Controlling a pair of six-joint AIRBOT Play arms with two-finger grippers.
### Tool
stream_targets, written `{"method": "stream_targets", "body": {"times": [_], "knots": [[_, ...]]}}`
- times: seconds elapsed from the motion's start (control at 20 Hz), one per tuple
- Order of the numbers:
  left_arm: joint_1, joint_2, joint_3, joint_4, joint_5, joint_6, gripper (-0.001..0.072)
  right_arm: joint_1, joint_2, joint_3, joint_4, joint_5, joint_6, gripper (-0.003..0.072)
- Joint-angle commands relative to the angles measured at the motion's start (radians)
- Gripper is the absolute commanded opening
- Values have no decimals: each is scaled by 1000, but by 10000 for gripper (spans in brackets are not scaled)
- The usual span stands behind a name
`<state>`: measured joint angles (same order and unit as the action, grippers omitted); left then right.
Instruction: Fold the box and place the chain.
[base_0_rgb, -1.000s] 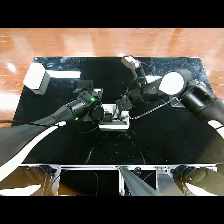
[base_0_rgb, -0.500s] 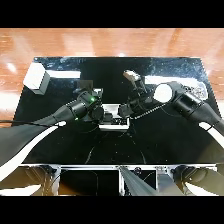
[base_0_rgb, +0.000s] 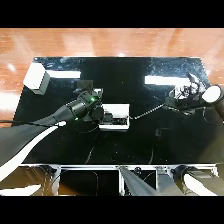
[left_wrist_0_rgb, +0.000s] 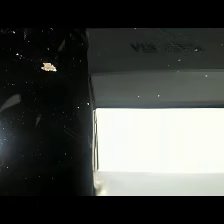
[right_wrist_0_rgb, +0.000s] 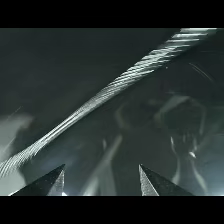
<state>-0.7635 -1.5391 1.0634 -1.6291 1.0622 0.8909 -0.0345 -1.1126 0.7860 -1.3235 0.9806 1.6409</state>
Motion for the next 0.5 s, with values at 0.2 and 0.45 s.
{"method": "stream_targets", "body": {"times": [0.2,0.45], "knots": [[0,-1,0,-3,-8,0,21,-94,-211,-18,19,-384,215,551],[0,-1,0,-3,-8,0,21,-94,-274,43,54,-444,213,551]]}}
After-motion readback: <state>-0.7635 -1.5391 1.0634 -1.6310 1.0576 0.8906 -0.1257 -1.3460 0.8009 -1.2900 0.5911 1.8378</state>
